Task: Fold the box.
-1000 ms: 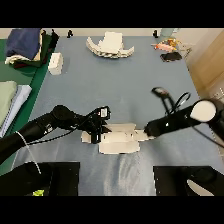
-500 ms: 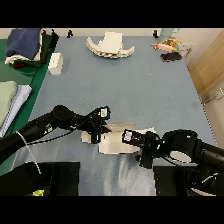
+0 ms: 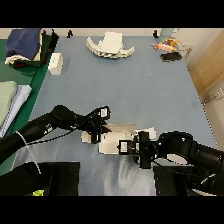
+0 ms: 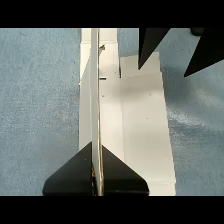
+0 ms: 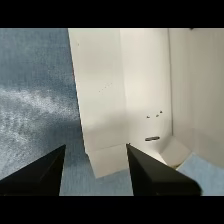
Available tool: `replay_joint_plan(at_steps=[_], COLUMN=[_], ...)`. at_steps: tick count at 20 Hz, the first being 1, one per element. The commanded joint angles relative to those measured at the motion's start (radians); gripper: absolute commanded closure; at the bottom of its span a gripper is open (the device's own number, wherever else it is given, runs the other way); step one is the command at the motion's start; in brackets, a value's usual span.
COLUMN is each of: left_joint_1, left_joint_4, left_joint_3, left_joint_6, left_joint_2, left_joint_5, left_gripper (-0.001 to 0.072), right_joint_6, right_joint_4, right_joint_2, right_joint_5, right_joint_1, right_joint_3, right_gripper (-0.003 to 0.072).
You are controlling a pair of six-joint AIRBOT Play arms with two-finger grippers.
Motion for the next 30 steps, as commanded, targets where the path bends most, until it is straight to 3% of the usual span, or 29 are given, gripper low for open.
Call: replay_joint_plan(at_steps=[1, 6, 11, 24, 25, 27, 30], left_joint_1=[0.0, 0.0, 0.0, 0.0, 0.0, 0.0, 0.0], left_joint_4=[0.0, 0.0, 0.0, 0.0, 0.0, 0.0, 0.0], left_joint_3=[0.0, 0.0, 0.0, 0.0, 0.0, 0.0, 0.0], left_joint_6=[0.0, 0.0, 0.0, 0.0, 0.0, 0.0, 0.0], left_joint_2=[0.001, 0.001, 0.001, 0.001, 0.001, 0.001, 0.0], left_joint_5=[0.0, 0.0, 0.0, 0.0, 0.0, 0.0, 0.0], left_gripper=[0.0695, 0.0695, 0.0695, 0.0695, 0.0695, 0.0695, 0.0695], right_joint_6=[-0.061, -0.06, 0.24, 0.513, 0.541, 0.602, 0.613], right_joint_4=[0.033, 0.006, -0.289, -0.368, -0.37, -0.369, -0.385], right_joint_2=[-0.02, -0.103, -0.129, 0.008, 0.008, 0.008, 0.008], right_joint_5=[0.005, -0.034, -0.207, -0.138, -0.116, -0.084, -0.08], right_joint_1=[0.002, 0.046, 0.056, 0.051, 0.047, 0.047, 0.047], right_joint_3=[-0.001, -0.001, 0.0, 0.003, 0.003, 0.004, 0.003], right_gripper=[0.009, 0.0095, 0.0104, 0.0102, 0.0088, -0.002, -0.0023])
